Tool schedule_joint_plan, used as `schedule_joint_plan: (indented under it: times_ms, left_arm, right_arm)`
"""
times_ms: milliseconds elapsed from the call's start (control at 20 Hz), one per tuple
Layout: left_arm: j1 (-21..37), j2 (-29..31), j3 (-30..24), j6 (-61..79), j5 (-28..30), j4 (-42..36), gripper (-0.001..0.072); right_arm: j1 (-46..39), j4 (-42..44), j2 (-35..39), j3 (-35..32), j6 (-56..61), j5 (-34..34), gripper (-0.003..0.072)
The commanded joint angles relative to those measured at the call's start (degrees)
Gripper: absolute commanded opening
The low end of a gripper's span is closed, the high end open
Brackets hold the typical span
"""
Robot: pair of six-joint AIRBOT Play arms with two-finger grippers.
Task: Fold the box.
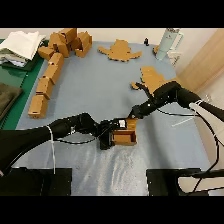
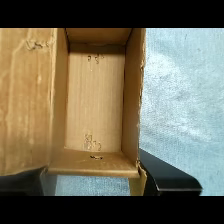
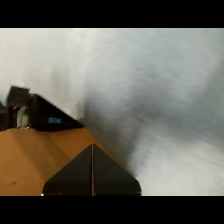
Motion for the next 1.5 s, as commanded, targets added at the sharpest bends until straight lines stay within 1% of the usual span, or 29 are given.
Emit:
schedule_joint_plan:
  times_ms: [0, 200, 300, 450, 750, 900, 1100, 1150, 1200, 1250, 1300, 1400, 1450]
  left_arm:
    - [0.1, 0.0, 0.0, 0.0, 0.0, 0.0, 0.0436]
    - [0.0, 0.0, 0.0, 0.0, 0.0, 0.0, 0.0435]
    - [0.1, 0.0, 0.0, 0.0, 0.0, 0.0, 0.0435]
    - [0.0, 0.0, 0.0, 0.0, 0.0, 0.0, 0.0436]
    - [0.0, 0.0, 0.0, 0.0, 0.0, 0.0, 0.0436]
    - [0.0, 0.0, 0.0, 0.0, 0.0, 0.0, 0.0436]
    - [0.0, 0.0, 0.0, 0.0, 0.0, 0.0, 0.0436]
    - [0.0, 0.0, 0.0, 0.0, 0.0, 0.0, 0.0436]
    - [0.1, 0.0, 0.0, 0.0, 0.0, 0.0, 0.0436]
    - [0.0, 0.0, 0.0, 0.0, 0.0, 0.0, 0.0436]
    - [0.0, 0.0, 0.0, 0.0, 0.0, 0.0, 0.0436]
    - [0.0, 0.0, 0.0, 0.0, 0.0, 0.0, 0.0436]
    - [0.0, 0.0, 0.0, 0.0, 0.0, 0.0, 0.0436]
  right_arm:
    - [4.8, 2.0, 5.8, -3.6, -8.3, -0.9, 0.0003]
    - [12.0, -4.4, 17.2, -11.5, -8.2, 7.6, 0.0003]
    - [15.5, -8.9, 21.5, -14.7, -8.2, 12.7, 0.0003]
    - [20.7, -18.1, 24.9, -17.9, -5.4, 19.9, 0.0004]
    - [31.5, -32.2, 29.8, -21.2, -5.2, 33.5, 0.0004]
    - [35.9, -37.3, 34.5, -23.4, -5.2, 37.0, 0.0004]
    - [40.9, -42.2, 41.9, -30.6, -5.3, 41.1, 0.0007]
    - [41.5, -42.9, 43.2, -32.2, -5.3, 41.5, 0.0019]
    - [42.0, -43.1, 44.0, -33.1, -5.7, 41.5, 0.0069]
    - [42.3, -43.1, 44.7, -33.6, -5.7, 41.5, 0.0258]
    - [42.3, -43.1, 45.0, -33.8, -5.7, 41.4, 0.0323]
    - [42.3, -43.1, 45.1, -33.9, -5.9, 41.3, 0.0333]
    - [42.3, -43.1, 45.0, -33.9, -6.3, 41.3, 0.0416]
